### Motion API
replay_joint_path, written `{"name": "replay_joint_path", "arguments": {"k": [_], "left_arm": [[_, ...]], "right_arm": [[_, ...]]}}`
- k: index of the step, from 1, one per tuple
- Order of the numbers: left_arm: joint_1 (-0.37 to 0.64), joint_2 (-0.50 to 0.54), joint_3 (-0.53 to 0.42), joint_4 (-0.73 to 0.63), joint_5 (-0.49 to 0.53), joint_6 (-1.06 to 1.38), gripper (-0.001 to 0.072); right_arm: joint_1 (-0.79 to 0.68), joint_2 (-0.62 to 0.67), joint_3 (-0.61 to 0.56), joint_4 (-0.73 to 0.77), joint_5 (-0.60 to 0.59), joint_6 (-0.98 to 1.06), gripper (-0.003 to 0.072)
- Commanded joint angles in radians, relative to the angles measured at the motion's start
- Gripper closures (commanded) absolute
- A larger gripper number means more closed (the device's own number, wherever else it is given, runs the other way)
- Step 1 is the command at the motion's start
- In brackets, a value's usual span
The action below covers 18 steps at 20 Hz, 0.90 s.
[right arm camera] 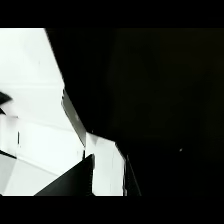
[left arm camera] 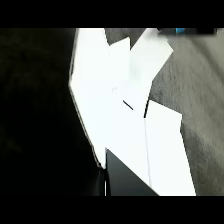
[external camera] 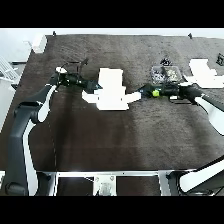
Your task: Fold the box and place the chain.
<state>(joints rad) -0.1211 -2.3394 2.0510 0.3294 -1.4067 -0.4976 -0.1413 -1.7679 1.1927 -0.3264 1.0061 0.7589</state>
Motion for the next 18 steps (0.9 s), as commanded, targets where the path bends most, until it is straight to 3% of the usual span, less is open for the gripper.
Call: {"name": "replay_joint_path", "arguments": {"k": [1, 7, 18], "left_arm": [[-0.002, 0.002, -0.024, -0.025, -0.032, 0.152, 0.0695], [-0.005, 0.014, -0.068, -0.032, -0.105, 0.422, 0.0695], [-0.004, 0.178, -0.375, -0.162, 0.077, 0.877, 0.0695]], "right_arm": [[-0.071, 0.015, 0.001, 0.113, 0.031, -0.064, 0.0412], [-0.055, 0.016, 0.000, 0.117, 0.045, -0.137, 0.0412], [-0.045, 0.016, 0.000, 0.129, 0.005, -0.153, 0.0412]]}}
